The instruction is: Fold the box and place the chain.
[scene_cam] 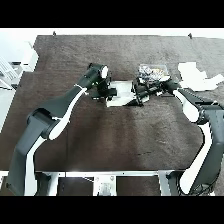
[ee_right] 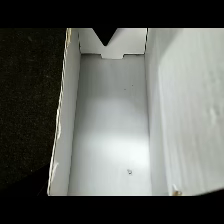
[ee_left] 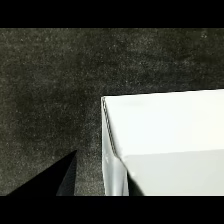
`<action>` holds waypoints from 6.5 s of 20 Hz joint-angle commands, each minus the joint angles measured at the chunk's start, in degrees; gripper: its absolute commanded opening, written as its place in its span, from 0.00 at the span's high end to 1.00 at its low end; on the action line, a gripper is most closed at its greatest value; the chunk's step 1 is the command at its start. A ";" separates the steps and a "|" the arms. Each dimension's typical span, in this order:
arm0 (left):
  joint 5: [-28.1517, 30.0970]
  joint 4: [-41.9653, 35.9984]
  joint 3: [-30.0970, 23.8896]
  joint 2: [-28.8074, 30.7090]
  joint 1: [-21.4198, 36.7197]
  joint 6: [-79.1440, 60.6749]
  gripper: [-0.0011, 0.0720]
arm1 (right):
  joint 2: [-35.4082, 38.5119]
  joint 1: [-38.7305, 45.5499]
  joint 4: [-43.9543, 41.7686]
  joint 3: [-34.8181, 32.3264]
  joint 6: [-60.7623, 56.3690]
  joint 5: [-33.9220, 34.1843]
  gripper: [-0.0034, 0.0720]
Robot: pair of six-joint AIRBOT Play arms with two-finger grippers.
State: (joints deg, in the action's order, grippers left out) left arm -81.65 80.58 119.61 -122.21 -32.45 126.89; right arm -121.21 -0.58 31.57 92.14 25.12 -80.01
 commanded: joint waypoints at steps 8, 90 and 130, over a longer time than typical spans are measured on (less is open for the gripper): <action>3.98 -2.23 -0.02 -0.44 -0.04 -3.52 0.96 | 0.02 -0.02 -0.02 0.00 -0.02 0.00 0.38; 30.23 -49.64 -29.31 6.62 11.93 -142.38 0.00 | 0.02 -0.02 -0.02 -0.02 -0.02 0.00 0.38; 29.79 -58.60 -29.42 3.82 13.81 -144.02 0.02 | 0.02 -0.02 -0.02 -0.02 -0.02 0.00 0.38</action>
State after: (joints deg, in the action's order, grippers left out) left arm -51.92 23.68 90.17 -117.99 -18.65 -16.64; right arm -121.21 -0.58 31.68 92.14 25.12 -80.12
